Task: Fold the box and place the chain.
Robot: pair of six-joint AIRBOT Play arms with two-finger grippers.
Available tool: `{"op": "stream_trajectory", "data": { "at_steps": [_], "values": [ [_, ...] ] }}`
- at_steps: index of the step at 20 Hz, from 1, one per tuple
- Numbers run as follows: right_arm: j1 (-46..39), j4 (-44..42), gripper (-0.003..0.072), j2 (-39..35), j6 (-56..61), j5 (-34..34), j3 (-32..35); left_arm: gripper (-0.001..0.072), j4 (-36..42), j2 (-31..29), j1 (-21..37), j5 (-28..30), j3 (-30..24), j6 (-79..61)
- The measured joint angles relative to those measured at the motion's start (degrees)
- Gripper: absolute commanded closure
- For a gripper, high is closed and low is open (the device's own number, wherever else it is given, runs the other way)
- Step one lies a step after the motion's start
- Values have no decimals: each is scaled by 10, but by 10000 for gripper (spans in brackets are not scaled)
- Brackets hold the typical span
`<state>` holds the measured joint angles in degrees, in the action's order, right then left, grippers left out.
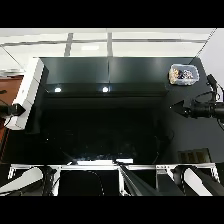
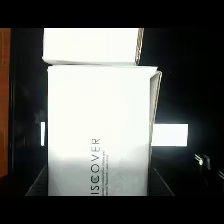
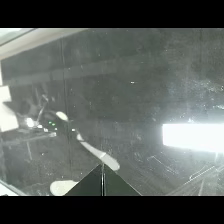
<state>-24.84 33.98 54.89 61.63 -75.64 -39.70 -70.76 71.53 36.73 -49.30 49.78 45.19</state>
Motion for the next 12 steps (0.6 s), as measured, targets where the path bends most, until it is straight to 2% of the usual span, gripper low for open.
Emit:
{"op": "stream_trajectory", "data": {
  "at_steps": [2, 3, 4, 5, 9, 11, 12],
  "values": [
    [0, 0, 669, 0, 4, 0, 0, 427, -1, 21, -10, 2, 24, -9],
    [0, 0, 669, 0, 5, -1, 0, 310, -6, 30, -14, -4, 33, -13],
    [0, 0, 669, 0, 7, -1, 0, 47, -9, 36, -16, -7, 40, -16],
    [0, 0, 670, 0, 8, -1, 0, 5, -12, 41, -18, -5, 45, -17],
    [16, 1, 670, 0, 9, 9, 0, 5, -15, 35, -22, 5, 79, 9],
    [48, -1, 670, 0, 7, 42, 0, 11, -8, 23, -25, 2, 110, 35],
    [71, -6, 670, 0, 5, 72, 0, 113, 2, 15, -29, -2, 127, 49]
  ]
}}
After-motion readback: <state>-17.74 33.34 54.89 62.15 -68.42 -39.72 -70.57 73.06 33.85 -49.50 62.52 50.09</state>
